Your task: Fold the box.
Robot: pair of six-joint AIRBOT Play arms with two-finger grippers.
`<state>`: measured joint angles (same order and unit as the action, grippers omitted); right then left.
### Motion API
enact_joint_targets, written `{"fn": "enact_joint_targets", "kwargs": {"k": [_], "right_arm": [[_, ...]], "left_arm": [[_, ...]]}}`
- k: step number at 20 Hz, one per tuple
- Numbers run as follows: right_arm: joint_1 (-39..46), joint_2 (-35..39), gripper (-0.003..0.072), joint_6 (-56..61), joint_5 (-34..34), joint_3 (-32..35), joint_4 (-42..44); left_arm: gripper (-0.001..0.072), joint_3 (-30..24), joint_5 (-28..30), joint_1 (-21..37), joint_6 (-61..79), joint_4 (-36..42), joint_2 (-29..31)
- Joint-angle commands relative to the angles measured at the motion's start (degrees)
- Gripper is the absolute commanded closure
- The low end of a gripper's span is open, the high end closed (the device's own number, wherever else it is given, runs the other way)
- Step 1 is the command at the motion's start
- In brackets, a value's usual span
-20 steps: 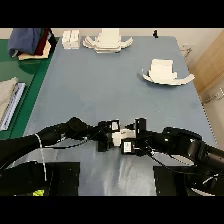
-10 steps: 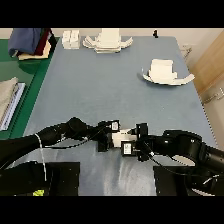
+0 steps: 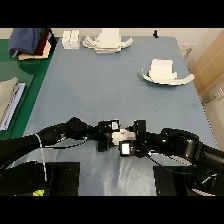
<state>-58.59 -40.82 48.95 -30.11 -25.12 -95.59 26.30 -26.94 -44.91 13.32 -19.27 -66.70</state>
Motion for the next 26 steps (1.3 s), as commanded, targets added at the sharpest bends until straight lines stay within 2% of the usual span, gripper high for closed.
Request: {"fn": "enact_joint_targets", "kwargs": {"k": [1, 7, 13, 14, 15, 16, 26], "right_arm": [[0.04, 1.18, 0.0175, 0.15, 0.66, -0.04, -1.68], [0.35, 1.11, 0.0176, 3.39, 1.70, -0.04, -6.97], [1.25, -0.35, 0.0179, 3.76, 2.25, -0.02, -7.02], [1.25, -1.18, 0.0203, 3.78, 2.25, -0.02, -6.73], [1.20, -1.95, 0.0268, 3.76, 2.25, -0.02, -6.05], [1.14, -2.38, 0.0278, 3.74, 2.25, -0.04, -4.96], [0.22, -2.36, 0.0277, 3.50, -0.44, -0.02, 1.27]], "left_arm": [[0.0187, 0.00, -0.17, -0.02, 0.13, -0.04, 0.00], [0.0187, 0.00, -0.17, -0.02, 0.13, -0.04, 0.00], [0.0187, 0.00, -0.17, -0.02, 0.13, -0.04, -0.02], [0.0187, 0.00, -0.17, -0.02, 0.13, -0.04, -0.02], [0.0187, 0.00, -0.17, -0.02, 0.13, -0.04, 0.00], [0.0187, 0.00, -0.17, -0.02, 0.13, -0.04, -0.02], [0.0187, 0.00, -0.17, -0.02, 0.13, -0.04, -0.02]]}}
